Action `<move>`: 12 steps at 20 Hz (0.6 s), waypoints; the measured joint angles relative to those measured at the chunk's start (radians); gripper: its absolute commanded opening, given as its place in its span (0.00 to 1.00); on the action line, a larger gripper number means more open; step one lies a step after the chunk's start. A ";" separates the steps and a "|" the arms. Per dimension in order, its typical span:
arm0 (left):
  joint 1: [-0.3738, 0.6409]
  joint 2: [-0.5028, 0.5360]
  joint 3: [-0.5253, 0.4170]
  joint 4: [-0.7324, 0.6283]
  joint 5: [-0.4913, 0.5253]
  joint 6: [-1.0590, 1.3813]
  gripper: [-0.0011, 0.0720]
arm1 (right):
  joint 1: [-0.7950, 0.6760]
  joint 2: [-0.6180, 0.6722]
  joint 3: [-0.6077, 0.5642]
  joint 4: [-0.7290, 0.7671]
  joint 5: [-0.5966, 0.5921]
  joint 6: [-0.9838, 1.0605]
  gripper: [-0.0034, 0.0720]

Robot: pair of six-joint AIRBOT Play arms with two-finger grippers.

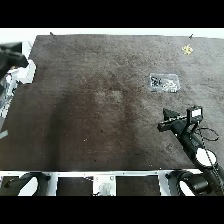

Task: Fold the box and place the chain.

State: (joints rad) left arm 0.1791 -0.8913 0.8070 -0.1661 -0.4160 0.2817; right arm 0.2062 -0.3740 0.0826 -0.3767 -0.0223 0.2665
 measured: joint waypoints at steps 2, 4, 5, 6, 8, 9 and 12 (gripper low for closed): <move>-0.022 0.096 -0.113 -0.043 0.026 0.049 0.02 | 0.000 0.000 0.000 0.000 0.000 0.000 0.06; -0.033 0.193 -0.218 -0.074 0.054 0.077 0.02 | 0.000 0.000 0.000 0.000 -0.001 0.000 0.06; -0.037 0.247 -0.270 -0.091 0.065 0.085 0.02 | 0.000 0.000 0.000 0.000 -0.001 0.000 0.06; -0.040 0.300 -0.319 -0.106 0.071 0.090 0.02 | 0.000 0.000 0.000 0.000 -0.001 0.000 0.06; -0.044 0.415 -0.420 -0.139 0.087 0.101 0.02 | 0.000 0.000 0.000 0.000 -0.001 0.000 0.06; -0.045 0.478 -0.468 -0.159 0.098 0.103 0.02 | 0.000 0.000 0.000 0.000 -0.001 0.000 0.06; -0.046 0.642 -0.592 -0.193 0.132 0.095 0.02 | 0.000 0.000 0.000 0.000 -0.001 0.000 0.06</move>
State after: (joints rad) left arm 0.1329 -0.2489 0.2153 -0.3592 -0.2836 0.3767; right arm 0.2062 -0.3740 0.0826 -0.3771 -0.0235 0.2665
